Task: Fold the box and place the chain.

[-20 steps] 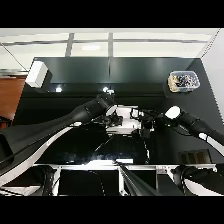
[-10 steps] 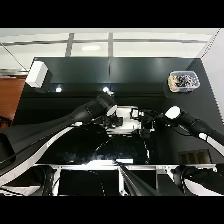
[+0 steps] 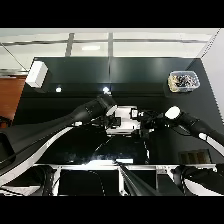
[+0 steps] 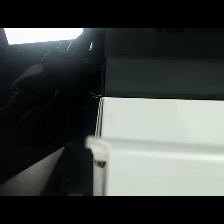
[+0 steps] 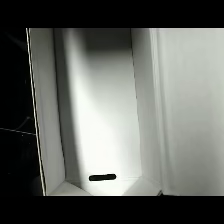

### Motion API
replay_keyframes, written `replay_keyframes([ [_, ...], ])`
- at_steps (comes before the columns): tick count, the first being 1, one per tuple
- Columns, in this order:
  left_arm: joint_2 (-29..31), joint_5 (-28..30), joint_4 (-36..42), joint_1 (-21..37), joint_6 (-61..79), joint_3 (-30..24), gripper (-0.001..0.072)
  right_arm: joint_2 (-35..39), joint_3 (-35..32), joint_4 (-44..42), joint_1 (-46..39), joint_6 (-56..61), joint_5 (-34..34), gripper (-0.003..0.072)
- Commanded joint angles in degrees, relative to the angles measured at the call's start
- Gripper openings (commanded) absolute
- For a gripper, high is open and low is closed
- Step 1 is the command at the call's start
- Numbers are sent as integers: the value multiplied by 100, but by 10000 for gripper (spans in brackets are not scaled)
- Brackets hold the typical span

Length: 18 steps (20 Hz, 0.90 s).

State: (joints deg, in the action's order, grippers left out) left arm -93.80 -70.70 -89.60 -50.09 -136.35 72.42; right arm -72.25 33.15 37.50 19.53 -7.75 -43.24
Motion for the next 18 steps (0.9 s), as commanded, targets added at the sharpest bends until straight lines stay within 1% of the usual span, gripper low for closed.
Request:
replay_keyframes([
  [1,-37,-2,33,35,-68,2,267,2,4,4,0,-2,2,169],
  [2,-46,2,35,37,-74,2,227,0,4,4,0,-2,2,169],
  [3,-46,0,35,37,-85,2,210,0,4,2,0,-2,2,169],
  [4,-46,0,33,37,-83,2,87,2,4,4,0,-2,4,169],
  [5,-46,9,33,37,-83,2,45,0,4,4,0,-2,4,169],
  [7,-46,9,33,37,-83,2,27,0,4,4,0,-2,2,170],
  [14,-46,13,33,44,-81,4,27,2,4,68,0,-2,24,170],
  [15,-46,11,33,44,-81,4,27,2,4,92,-2,2,26,189],
  [16,-46,11,33,44,-81,4,27,7,4,87,-2,4,46,411],
  [17,-46,11,33,44,-81,4,27,22,7,83,-2,7,50,568],
  [18,-46,11,33,44,-81,4,27,72,7,96,-2,26,44,643],
])
